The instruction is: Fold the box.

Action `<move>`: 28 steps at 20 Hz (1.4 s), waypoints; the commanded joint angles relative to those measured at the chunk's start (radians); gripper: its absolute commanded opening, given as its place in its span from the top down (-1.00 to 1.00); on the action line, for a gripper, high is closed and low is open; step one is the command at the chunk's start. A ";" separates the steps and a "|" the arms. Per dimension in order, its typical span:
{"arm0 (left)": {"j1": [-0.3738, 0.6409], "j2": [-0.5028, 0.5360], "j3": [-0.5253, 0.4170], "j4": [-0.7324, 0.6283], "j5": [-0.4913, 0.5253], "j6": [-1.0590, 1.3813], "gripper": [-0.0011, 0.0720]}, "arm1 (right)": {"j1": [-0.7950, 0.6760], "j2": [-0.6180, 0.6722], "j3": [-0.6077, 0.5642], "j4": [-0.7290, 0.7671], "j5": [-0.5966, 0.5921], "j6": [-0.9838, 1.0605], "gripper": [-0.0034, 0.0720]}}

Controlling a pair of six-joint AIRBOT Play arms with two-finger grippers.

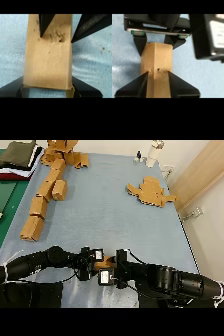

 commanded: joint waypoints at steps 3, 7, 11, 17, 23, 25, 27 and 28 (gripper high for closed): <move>0.000 0.000 -0.001 0.001 -0.002 0.001 -0.16 | 0.000 0.037 0.009 -0.003 -0.042 0.000 0.19; 0.000 0.000 -0.001 0.001 -0.002 0.001 -0.16 | 0.000 0.040 0.009 -0.003 -0.044 0.000 0.19; 0.000 0.000 -0.001 0.001 -0.002 0.001 -0.16 | 0.000 0.020 0.008 0.012 -0.041 0.000 0.19; 0.000 0.000 -0.001 0.001 -0.002 0.001 -0.16 | 0.002 0.004 0.008 0.100 -0.041 -0.005 0.19; 0.000 0.000 -0.001 0.001 -0.002 0.001 -0.16 | 0.002 0.004 0.008 0.124 -0.067 -0.008 0.15; 0.000 0.000 -0.001 0.001 -0.002 0.001 -0.16 | 0.002 0.027 0.014 0.124 -0.074 -0.002 -0.17; 0.000 0.000 -0.001 0.001 -0.002 0.001 -0.16 | 0.002 0.080 0.044 0.124 -0.104 0.043 -0.19; 0.000 0.000 -0.001 0.001 -0.002 0.001 -0.16 | 0.002 0.112 0.066 0.125 -0.129 0.087 -0.23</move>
